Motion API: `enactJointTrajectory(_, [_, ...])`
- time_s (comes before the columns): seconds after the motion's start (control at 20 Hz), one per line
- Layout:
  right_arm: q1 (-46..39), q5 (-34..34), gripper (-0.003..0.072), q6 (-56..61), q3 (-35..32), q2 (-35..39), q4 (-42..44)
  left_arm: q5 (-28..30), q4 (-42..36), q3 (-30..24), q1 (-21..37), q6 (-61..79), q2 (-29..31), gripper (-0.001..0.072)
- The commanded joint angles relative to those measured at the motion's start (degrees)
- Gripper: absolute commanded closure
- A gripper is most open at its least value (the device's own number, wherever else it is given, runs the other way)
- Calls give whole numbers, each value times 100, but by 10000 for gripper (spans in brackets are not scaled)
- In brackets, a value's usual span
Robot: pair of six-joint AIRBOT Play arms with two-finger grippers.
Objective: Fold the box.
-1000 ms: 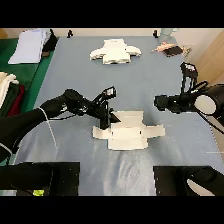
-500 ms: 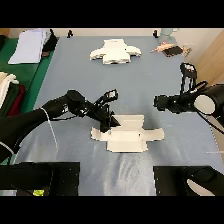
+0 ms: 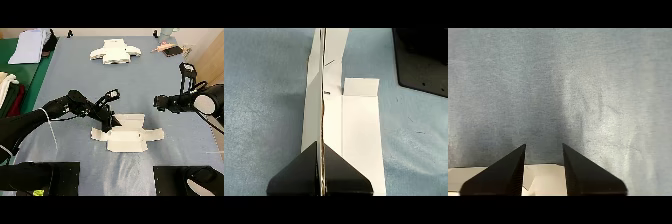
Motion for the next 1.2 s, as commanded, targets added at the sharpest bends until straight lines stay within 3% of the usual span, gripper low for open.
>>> enactJointTrajectory(0.0, [0, 0, 321, -61, 4, 0, 4, 107, 35, -4, -7, -42, -7, 693])
enactJointTrajectory(0.05, [0, 2, 362, -92, 4, 0, 13, 107, 35, -4, -7, -42, -7, 692])
enactJointTrajectory(0.1, [0, 4, 498, -256, 4, 0, 103, 107, 33, -4, -4, -39, -7, 692])
enactJointTrajectory(0.2, [0, 22, 546, -656, 4, 0, 400, 105, 26, -4, -4, -42, -7, 692])
enactJointTrajectory(0.25, [0, 48, 651, -964, 4, 0, 603, 92, 9, -4, -4, -39, -7, 693])
enactJointTrajectory(0.3, [2, 125, 683, -1185, 4, 2, 765, 83, 11, -4, -4, -39, -7, 693])
enactJointTrajectory(0.6, [1045, 1165, 683, -1742, -2, 101, 868, -140, 9, -4, -4, -39, -7, 693])
enactJointTrajectory(0.75, [2044, 1038, 683, -2249, -149, 195, 848, -212, 9, -4, -4, -39, -7, 693])
enactJointTrajectory(0.9, [3174, 708, 683, -2618, -708, 295, 772, -214, 9, -4, -4, -39, -7, 692])
enactJointTrajectory(0.95, [3545, 535, 680, -2767, -962, 313, 772, -205, 11, -4, -4, -39, -7, 693])
enactJointTrajectory(1.0, [3823, 361, 608, -2809, -1193, 295, 721, -205, 9, -4, -4, -39, -7, 693])
enactJointTrajectory(1.05, [4030, 149, 319, -2830, -1405, 245, 612, -205, 11, -4, -4, -39, -7, 693])
enactJointTrajectory(1.1, [4151, 22, 269, -2830, -1534, 170, 546, -203, 9, -4, -4, -39, -7, 693])
enactJointTrajectory(1.15, [4168, -7, 269, -2828, -1561, 94, 551, -203, 11, -4, -4, -39, -7, 693])
